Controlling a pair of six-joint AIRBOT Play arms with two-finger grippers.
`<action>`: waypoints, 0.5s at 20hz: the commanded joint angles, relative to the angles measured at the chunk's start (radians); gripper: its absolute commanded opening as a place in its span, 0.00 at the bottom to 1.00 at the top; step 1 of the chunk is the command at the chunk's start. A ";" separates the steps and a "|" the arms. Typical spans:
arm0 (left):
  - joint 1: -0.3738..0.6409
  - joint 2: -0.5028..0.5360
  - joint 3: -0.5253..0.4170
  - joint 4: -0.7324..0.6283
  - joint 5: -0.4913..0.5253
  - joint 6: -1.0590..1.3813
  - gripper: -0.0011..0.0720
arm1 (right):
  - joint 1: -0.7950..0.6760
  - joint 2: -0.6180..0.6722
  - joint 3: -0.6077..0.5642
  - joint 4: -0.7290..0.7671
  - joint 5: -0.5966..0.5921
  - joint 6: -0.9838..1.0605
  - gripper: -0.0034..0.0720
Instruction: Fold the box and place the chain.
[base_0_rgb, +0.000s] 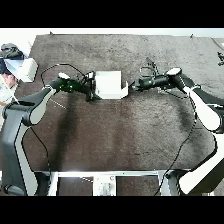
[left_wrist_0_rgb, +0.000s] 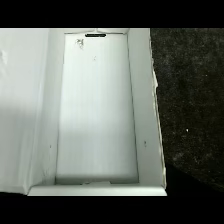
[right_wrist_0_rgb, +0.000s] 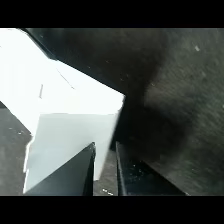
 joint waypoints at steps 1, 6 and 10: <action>0.001 0.000 0.001 0.000 0.000 0.000 0.36 | 0.028 -0.001 0.026 -0.039 0.020 0.038 0.60; 0.001 0.000 0.001 0.000 0.000 0.000 0.36 | 0.070 -0.002 0.028 -0.077 0.008 0.073 0.68; 0.001 0.000 0.000 0.000 0.000 0.000 0.36 | 0.112 -0.007 0.084 -0.157 -0.002 0.126 0.68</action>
